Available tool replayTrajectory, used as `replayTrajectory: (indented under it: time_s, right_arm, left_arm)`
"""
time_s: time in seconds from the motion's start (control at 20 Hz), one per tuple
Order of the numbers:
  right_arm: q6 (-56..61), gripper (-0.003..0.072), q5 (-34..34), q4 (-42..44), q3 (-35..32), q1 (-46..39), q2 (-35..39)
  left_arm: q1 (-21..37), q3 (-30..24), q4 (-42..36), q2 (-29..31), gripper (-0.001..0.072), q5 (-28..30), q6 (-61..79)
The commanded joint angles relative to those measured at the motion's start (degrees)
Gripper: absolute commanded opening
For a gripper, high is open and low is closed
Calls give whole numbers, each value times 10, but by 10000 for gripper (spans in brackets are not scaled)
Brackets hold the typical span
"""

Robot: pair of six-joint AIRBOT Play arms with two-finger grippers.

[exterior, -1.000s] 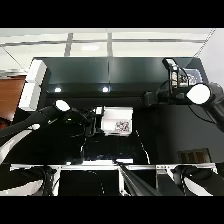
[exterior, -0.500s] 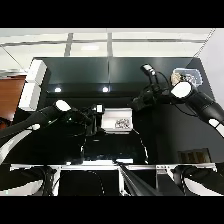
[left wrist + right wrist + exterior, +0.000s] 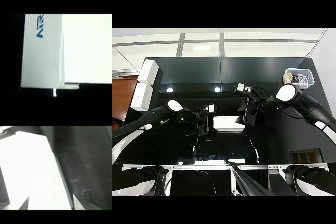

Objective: Fold the box and place the chain.

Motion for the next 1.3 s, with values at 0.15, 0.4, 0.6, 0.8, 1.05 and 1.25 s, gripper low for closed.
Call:
replayTrajectory:
  time_s: [0.15, 0.4, 0.6, 0.8, 1.05, 1.25]
  right_arm:
    - [-37, 612, 24, -39, 0, 11, -2]
    - [-37, 613, -6, -42, 0, 14, -11]
    - [-37, 299, 11, -42, 0, 14, -11]
    - [-32, 298, 15, -42, 0, 16, -12]
    - [-32, 296, 15, -44, -1, 21, -13]
    - [-32, 296, 4, -43, -1, 21, -13]
  left_arm:
    - [0, 0, 0, 0, 265, 0, 0]
    - [0, 0, 0, 0, 266, -3, 0]
    - [0, 0, 0, 0, 266, -7, 0]
    - [0, 0, 0, 0, 266, -7, 0]
    - [0, 0, 0, 0, 266, -7, 0]
    - [0, 0, 0, 0, 267, -7, 0]
